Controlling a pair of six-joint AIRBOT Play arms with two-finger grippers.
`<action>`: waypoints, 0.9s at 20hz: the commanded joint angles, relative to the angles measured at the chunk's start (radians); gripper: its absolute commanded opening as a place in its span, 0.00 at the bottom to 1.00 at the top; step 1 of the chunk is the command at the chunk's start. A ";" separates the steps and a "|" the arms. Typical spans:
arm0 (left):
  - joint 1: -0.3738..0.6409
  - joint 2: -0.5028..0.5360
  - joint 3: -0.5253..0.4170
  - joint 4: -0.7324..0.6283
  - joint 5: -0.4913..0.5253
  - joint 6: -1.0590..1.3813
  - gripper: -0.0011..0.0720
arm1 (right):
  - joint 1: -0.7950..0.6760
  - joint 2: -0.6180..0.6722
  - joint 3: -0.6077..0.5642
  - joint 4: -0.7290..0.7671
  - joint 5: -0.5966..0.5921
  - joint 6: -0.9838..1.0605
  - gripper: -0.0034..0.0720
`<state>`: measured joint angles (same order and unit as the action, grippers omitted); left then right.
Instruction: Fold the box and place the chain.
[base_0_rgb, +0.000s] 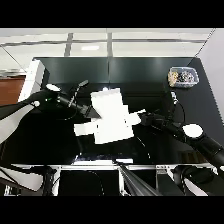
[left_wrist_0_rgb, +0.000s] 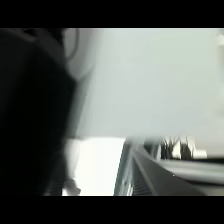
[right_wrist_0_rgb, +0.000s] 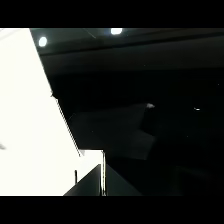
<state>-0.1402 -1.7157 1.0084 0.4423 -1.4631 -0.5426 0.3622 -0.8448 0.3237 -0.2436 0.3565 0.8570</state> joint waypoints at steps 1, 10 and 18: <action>0.001 -0.067 0.089 0.052 -0.103 -0.021 0.56 | 0.001 0.001 0.000 0.000 -0.002 0.002 0.06; -0.054 -0.138 0.252 0.144 -0.110 -0.094 0.56 | 0.001 0.001 0.000 0.000 -0.001 0.002 0.06; -0.058 -0.138 0.257 0.144 -0.090 -0.091 0.48 | 0.001 0.001 0.000 0.000 0.002 0.002 0.06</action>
<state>-0.1967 -1.8530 1.2617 0.5823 -1.5585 -0.6353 0.3622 -0.8448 0.3237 -0.2440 0.3565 0.8585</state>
